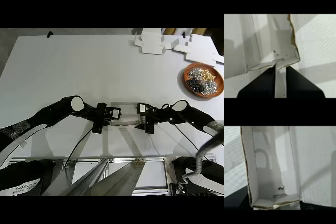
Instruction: Fold the box and place the chain.
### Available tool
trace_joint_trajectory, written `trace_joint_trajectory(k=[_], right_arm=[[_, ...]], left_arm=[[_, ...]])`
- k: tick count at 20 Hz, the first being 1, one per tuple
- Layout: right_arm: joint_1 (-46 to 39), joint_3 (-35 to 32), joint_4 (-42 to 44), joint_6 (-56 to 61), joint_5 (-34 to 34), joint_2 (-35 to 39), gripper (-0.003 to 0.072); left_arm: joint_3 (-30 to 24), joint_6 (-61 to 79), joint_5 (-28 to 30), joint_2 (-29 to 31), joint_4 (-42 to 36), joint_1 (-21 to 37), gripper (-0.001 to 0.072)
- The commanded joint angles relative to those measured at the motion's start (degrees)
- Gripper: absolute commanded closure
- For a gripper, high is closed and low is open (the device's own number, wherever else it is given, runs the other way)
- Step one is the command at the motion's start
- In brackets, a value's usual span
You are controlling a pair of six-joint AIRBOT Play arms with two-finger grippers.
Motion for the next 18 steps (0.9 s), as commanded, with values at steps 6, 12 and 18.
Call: trace_joint_trajectory(k=[6,12,18], right_arm=[[0.0,0.0,0.0,0.0,0.0,0.0,0.038],[0.0,0.0,0.0,0.0,0.0,0.0,0.038],[0.0,0.0,0.0,0.0,0.0,0.0,0.038]], left_arm=[[0.0,0.2,3.5,-0.4,-4.0,-2.0,0.068],[0.0,-2.1,4.9,-2.1,-5.3,-3.2,0.0429],[0.0,-8.0,4.3,-0.8,-1.6,-3.1,0.031]])
